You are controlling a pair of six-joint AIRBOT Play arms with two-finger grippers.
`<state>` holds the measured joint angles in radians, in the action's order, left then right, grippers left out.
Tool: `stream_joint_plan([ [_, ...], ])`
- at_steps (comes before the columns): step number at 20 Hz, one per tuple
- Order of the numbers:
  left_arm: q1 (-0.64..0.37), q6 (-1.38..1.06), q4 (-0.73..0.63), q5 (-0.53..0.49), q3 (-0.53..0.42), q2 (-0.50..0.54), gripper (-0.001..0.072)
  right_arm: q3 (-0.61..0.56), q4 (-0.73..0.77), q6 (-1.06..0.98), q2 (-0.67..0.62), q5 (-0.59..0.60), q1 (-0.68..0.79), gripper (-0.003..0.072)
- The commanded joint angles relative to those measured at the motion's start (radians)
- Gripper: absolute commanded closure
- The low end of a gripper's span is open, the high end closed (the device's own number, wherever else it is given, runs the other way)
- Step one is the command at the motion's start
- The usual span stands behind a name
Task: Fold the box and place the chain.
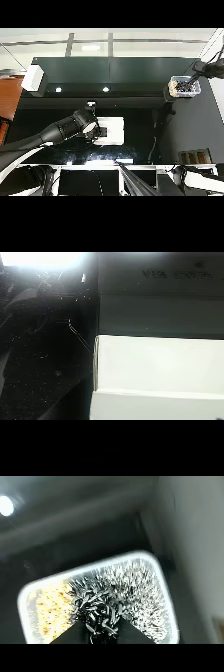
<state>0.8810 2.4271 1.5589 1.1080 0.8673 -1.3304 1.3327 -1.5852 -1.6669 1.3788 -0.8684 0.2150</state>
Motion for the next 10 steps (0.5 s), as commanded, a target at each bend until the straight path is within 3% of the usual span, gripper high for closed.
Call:
stream_joint_plan([
  [1, 0.0, 0.0, 0.0, -0.003, 0.0, 0.0, 0.0684, 0.039, 0.108, 0.121, -0.14, -0.058, 0.003, 0.0669],
  [6, 0.0, 0.0, 0.0, -0.005, 0.0, 0.0, 0.0684, 0.18, 0.338, 0.247, -0.286, -0.242, 0.003, 0.0669],
  [10, 0.0, 0.0, -0.001, -0.003, 0.0, 0.0, 0.0684, 0.208, 0.553, 0.389, -0.396, -0.392, 0.003, 0.067],
])
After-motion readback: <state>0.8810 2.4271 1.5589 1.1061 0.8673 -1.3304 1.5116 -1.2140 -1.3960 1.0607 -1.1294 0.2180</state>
